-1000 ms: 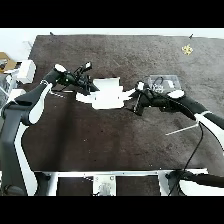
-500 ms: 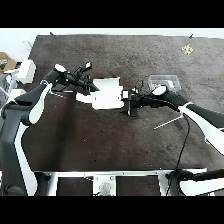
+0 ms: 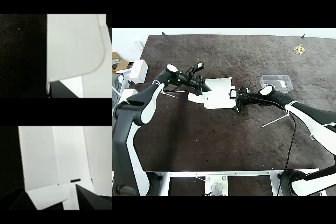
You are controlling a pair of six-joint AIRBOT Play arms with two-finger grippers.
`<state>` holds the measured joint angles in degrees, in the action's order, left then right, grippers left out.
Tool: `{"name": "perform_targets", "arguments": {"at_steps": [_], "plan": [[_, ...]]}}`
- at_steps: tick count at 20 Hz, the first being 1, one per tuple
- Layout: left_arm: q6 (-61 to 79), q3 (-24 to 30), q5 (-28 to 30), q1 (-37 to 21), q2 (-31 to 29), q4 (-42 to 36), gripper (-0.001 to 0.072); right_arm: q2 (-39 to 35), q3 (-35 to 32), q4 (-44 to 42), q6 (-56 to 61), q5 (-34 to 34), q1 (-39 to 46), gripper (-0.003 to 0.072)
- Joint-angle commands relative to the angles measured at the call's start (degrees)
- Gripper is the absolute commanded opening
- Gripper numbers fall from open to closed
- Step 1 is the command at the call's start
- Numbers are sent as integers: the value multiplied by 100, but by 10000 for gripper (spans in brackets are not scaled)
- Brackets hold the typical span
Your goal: Fold the box and place the chain.
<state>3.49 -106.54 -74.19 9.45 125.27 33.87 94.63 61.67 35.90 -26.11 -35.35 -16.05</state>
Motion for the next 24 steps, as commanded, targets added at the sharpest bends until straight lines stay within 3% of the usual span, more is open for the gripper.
{"name": "perform_targets", "arguments": {"at_steps": [1,7,11,14,19,21,23,24], "plan": [[0,2,-39,2,4,0,13,11,225,-52,-4,118,44,641],[0,2,-37,2,4,2,13,83,745,-225,44,-802,428,642],[0,2,-37,2,4,2,13,748,1679,-153,671,-1663,538,643],[0,2,-35,2,2,2,13,988,2120,-103,719,-1836,575,654],[0,2,-33,2,4,2,13,885,2199,697,1803,-2363,737,619],[0,2,-31,2,4,2,13,708,2197,988,2479,-2977,852,619],[0,2,-31,2,4,2,13,603,2120,1104,2647,-3532,874,539],[2,2,-28,2,4,2,13,553,1991,1106,2575,-3556,846,539]]}}
